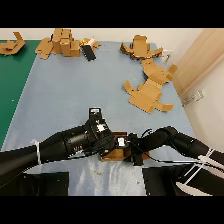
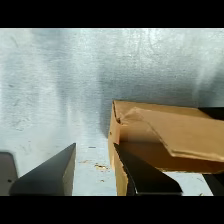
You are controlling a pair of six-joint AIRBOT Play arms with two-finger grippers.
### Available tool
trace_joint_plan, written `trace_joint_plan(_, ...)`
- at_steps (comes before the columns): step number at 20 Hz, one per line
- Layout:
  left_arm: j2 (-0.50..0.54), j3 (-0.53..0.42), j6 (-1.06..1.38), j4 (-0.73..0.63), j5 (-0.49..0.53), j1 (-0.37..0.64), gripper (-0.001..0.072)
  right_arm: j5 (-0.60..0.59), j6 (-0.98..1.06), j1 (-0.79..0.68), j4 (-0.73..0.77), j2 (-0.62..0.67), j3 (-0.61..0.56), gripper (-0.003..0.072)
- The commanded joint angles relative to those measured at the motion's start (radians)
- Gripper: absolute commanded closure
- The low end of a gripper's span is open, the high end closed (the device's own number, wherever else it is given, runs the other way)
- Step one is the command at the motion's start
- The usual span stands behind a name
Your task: Fold the box.
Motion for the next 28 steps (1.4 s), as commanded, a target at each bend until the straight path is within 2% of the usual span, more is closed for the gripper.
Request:
trace_joint_plan(1,0.018,0.005,0.02,0.01,-0.037,0.023,0.036,0.0,0.0,0.0,0.0,0.0,0.0,0.0238)
trace_joint_plan(2,0.028,0.006,0.02,0.019,-0.037,0.027,0.0367,0.0,0.0,0.0,0.0,0.0,0.0,0.0238)
trace_joint_plan(3,0.04,0.006,0.021,0.025,-0.039,0.029,0.0557,0.0,0.0,0.0,0.0,0.0,0.0,0.0238)
trace_joint_plan(4,0.053,0.006,0.022,0.038,-0.043,0.034,0.0693,0.0,0.0,0.0,0.0,0.0,0.0,0.0238)
trace_joint_plan(8,0.089,-0.026,0.128,0.086,-0.182,0.074,0.0696,0.0,0.0,0.0,0.0,0.0,0.0,0.0238)
trace_joint_plan(10,0.143,-0.114,0.231,0.051,-0.166,0.13,0.0697,0.0,0.0,0.0,0.0,0.0,0.0,0.0238)
trace_joint_plan(12,0.239,-0.244,0.434,-0.08,-0.029,0.24,0.0697,0.0,0.0,0.0,0.0,0.0,0.0,0.0238)
trace_joint_plan(15,0.357,-0.417,1.078,-0.378,0.224,0.538,0.0696,0.0,0.0,0.0,0.0,0.0,0.0,0.0238)
trace_joint_plan(17,0.362,-0.467,1.506,-0.528,0.344,0.739,0.0695,0.0,0.0,0.0,0.0,0.0,0.0,0.0238)
trace_joint_plan(19,0.339,-0.47,1.695,-0.591,0.46,0.853,0.0694,0.0,0.0,0.0,0.0,0.0,0.0,0.0238)
trace_joint_plan(20,0.325,-0.47,1.756,-0.602,0.525,0.879,0.0694,0.0,0.0,0.0,0.0,0.0,0.0,0.0238)
trace_joint_plan(21,0.311,-0.47,1.842,-0.602,0.579,0.878,0.0694,0.001,0.0,0.0,0.0,0.0,0.001,0.0238)
trace_joint_plan(23,0.288,-0.47,2.082,-0.605,0.631,0.808,0.0695,0.0,0.0,0.0,0.0,0.0,0.0,0.0238)
trace_joint_plan(26,0.297,-0.489,2.266,-0.603,0.646,0.618,0.0695,0.001,0.0,0.0,0.0,0.0,0.001,0.0238)
trace_joint_plan(28,0.312,-0.552,2.338,-0.605,0.69,0.509,0.0696,0.001,0.0,0.0,0.0,0.0,0.0,0.0237)
